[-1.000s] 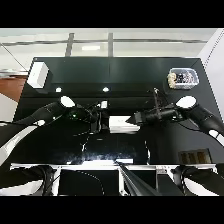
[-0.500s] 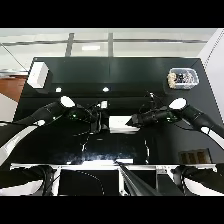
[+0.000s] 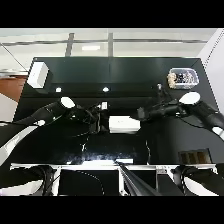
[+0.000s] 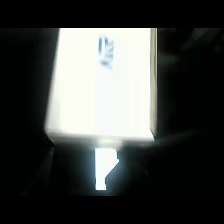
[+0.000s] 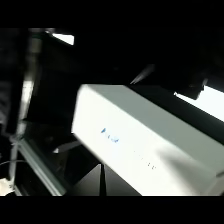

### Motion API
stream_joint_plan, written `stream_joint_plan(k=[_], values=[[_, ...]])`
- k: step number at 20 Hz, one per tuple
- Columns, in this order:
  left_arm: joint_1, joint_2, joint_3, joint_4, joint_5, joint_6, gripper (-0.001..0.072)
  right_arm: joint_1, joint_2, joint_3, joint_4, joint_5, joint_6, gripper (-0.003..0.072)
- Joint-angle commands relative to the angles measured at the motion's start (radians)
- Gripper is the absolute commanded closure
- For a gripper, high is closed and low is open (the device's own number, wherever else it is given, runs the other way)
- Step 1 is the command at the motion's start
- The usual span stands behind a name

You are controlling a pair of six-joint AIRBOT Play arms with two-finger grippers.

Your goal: Fold the box and place the chain.

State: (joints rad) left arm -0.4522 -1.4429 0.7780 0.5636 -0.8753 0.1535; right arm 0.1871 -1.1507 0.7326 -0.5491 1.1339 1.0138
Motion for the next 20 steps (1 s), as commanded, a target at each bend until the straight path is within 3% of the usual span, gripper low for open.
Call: stream_joint_plan(k=[1,6,10,13,20], values=[[0.025,0.021,0.002,0.002,-0.005,-0.111,-0.0005,-0.127,0.132,0.041,0.014,0.075,0.007,0.0657],[0.104,0.162,0.003,0.089,-0.11,-0.245,-0.0008,-0.284,0.217,0.041,0.014,0.128,0.019,0.0657],[0.073,0.259,0.015,0.075,-0.074,-0.251,-0.0007,-0.302,0.219,0.04,0.013,0.106,0.019,0.0657],[-0.008,0.192,0.07,0.076,0.009,-0.23,-0.0005,-0.301,0.219,0.04,0.005,0.068,0.019,0.0657],[-0.183,-0.013,0.231,0.046,0.06,-0.183,0.0002,-0.301,0.219,0.04,-0.006,0.069,0.025,0.0657]])
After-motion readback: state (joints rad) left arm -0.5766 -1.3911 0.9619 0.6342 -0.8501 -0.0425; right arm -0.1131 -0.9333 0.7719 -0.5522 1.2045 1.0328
